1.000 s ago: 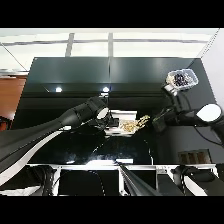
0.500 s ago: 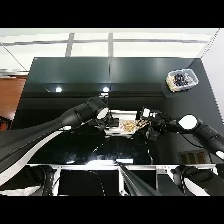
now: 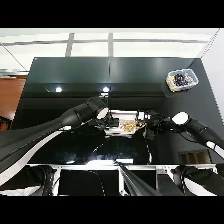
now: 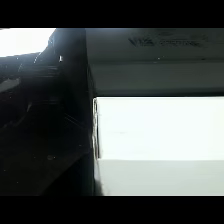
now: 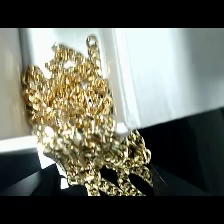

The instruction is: Fold the box and place the chain.

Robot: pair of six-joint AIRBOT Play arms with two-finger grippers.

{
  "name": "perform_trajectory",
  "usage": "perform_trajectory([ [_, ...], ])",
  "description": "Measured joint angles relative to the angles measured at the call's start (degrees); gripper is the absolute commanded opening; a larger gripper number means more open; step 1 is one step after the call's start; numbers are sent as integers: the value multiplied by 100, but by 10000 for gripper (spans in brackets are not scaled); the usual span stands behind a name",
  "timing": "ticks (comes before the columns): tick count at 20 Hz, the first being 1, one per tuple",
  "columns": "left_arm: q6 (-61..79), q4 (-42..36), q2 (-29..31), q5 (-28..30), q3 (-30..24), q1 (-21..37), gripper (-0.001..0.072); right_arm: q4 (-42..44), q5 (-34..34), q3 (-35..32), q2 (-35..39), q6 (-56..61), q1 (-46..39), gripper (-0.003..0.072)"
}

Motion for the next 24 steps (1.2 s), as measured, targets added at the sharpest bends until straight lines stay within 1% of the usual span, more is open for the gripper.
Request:
perform_trajectory([
  [1, 0, 0, 0, 0, 0, 0, 27, 15, -15, 2, -33, 7, 0, 555],
  [2, 0, 0, 0, 0, 0, 2, 27, 15, -13, 2, -57, 20, 0, 430],
  [3, 0, 0, 0, 0, 0, 0, 27, 11, -61, 7, -70, 37, 4, 264],
  [4, -2, 0, 0, 0, 0, 0, 27, -2, -140, 7, -81, 57, 4, 43],
  [5, -13, 2, 0, -2, 0, 2, 27, -4, -164, 7, -79, 144, 4, 7],
  [8, 4, 2, 0, 4, 0, 0, 27, -267, -157, 7, 66, 573, -9, 6],
  [11, 2, 2, 0, 4, 0, 2, 27, -831, -94, 81, 476, 1770, -66, 6],
  [13, 2, 2, 0, 4, 0, 2, 27, -1296, 223, 245, 857, 2745, -157, 6],
  [16, 0, 2, 0, 4, 0, 2, 26, -1576, 1117, 723, 1425, 3875, -291, 6],
  [18, 0, 2, 0, 4, 0, 2, 27, -1445, 1749, 1154, 1687, 4417, -337, 6],
  [20, 0, 2, 0, 4, 0, 2, 26, -1025, 2243, 1572, 1827, 4819, -356, 6],
  [22, 0, 0, 0, 4, 0, 2, 27, -396, 2474, 1834, 1893, 5066, -363, 7],
  [24, 0, 0, 0, 4, 0, 2, 27, 55, 2538, 1958, 1878, 5228, -299, 6],
])
